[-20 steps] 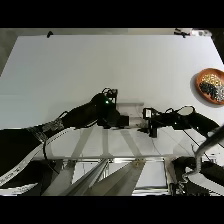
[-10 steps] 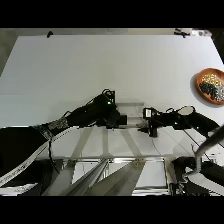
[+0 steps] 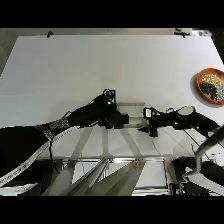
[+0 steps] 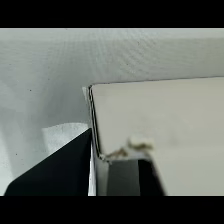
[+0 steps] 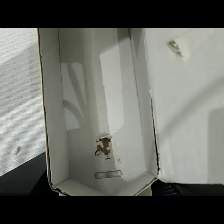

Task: Fold the box and place the chain.

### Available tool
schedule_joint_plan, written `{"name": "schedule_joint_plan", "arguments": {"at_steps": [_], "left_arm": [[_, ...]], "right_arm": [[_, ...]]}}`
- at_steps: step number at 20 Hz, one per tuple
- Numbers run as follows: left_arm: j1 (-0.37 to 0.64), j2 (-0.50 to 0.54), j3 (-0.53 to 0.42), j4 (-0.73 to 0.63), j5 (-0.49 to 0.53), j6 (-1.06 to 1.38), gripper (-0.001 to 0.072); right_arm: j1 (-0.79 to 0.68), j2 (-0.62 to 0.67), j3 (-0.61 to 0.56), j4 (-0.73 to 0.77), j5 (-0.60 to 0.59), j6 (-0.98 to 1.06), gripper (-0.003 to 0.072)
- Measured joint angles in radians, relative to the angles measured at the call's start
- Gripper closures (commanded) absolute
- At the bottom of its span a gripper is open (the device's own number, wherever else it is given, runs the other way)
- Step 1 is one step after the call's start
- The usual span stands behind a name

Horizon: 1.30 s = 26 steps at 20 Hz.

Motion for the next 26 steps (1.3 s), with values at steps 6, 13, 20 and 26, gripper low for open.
{"name": "schedule_joint_plan", "arguments": {"at_steps": [6,13,20,26], "left_arm": [[-0.013,-0.013,0.0,0.018,0.015,0.002,0.0704],[-0.02,-0.018,0.001,0.011,0.011,0.001,0.0694],[-0.013,0.028,0.0,-0.013,0.005,0.089,0.0317],[0.018,0.094,0.001,-0.009,0.08,0.195,0.0179]], "right_arm": [[0.0,0.0,0.0,0.0,0.002,0.0,0.0348],[0.0,0.0,0.0,0.0,0.002,0.0,0.0348],[0.0,0.0,0.0,0.003,0.002,0.001,0.0348],[0.001,0.0,0.0,0.002,0.001,0.0,0.0348]]}}
